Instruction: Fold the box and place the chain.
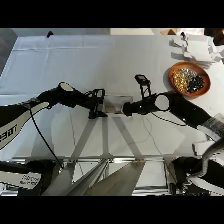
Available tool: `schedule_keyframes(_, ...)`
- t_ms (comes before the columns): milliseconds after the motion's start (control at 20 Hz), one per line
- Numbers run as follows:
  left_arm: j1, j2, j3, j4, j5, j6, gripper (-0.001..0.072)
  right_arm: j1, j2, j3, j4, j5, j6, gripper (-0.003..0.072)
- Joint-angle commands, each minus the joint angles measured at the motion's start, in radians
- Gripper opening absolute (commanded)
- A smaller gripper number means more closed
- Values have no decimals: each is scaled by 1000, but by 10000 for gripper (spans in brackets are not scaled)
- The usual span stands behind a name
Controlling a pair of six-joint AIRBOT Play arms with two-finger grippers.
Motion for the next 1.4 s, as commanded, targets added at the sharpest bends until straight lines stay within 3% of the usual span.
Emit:
schedule_keyframes(0, 0, 0, 0, 0, 0, 0, 275, 13, 1, 1, 2, 0, 2, 531)
schedule_keyframes(500, 0, 0, 0, 0, 0, 0, 275, 13, -21, 15, -243, -10, 94, 532)
schedule_keyframes(950, 0, 0, 0, 0, 0, 0, 275, 13, -151, 101, -256, 105, 108, 531)
schedule_keyframes(1350, 0, 0, 0, 0, 0, 0, 275, 13, -164, 152, -343, 125, 262, 512)
